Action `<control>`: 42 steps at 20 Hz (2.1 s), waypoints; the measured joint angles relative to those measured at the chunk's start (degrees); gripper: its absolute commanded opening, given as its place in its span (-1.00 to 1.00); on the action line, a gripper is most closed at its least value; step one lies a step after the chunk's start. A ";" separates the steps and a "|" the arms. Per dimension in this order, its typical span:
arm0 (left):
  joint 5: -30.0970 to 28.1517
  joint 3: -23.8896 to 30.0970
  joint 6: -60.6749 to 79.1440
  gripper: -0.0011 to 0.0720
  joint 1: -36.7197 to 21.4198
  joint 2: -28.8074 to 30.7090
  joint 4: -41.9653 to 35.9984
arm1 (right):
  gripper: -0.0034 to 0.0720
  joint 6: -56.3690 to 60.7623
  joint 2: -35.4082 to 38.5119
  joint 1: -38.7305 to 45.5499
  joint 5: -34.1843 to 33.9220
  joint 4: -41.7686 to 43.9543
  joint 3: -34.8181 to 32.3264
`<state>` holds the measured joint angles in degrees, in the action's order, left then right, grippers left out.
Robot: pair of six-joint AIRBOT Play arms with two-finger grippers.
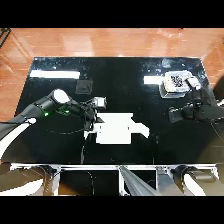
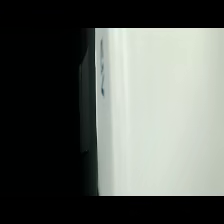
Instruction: Fold the box and place the chain.
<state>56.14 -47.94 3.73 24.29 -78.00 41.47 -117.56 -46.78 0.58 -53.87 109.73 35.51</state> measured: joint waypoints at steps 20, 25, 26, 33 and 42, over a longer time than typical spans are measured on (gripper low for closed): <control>-6.08 1.05 0.35 -0.90 0.20 -4.57 0.07 | 0.97 -34.56 -0.24 -22.88 4.61 7.63 -4.55; -6.08 1.05 0.35 -0.90 0.20 -4.66 0.07 | 0.97 -40.83 -0.96 -27.93 4.15 11.72 -8.44; -6.05 1.05 0.35 -0.90 0.20 -4.66 0.07 | 0.97 -41.51 -1.07 -29.31 4.87 12.07 -9.27; -6.05 1.05 0.37 -0.90 0.20 -4.66 0.07 | 0.97 -43.67 -4.74 -34.49 16.55 13.35 -12.24; -5.99 1.05 0.37 -0.90 0.20 -5.01 0.13 | 0.97 -42.73 -10.49 -40.46 30.12 15.52 -12.52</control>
<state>50.15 -46.89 4.10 24.49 -83.00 41.60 -160.29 -57.28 -39.88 -23.75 125.25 22.98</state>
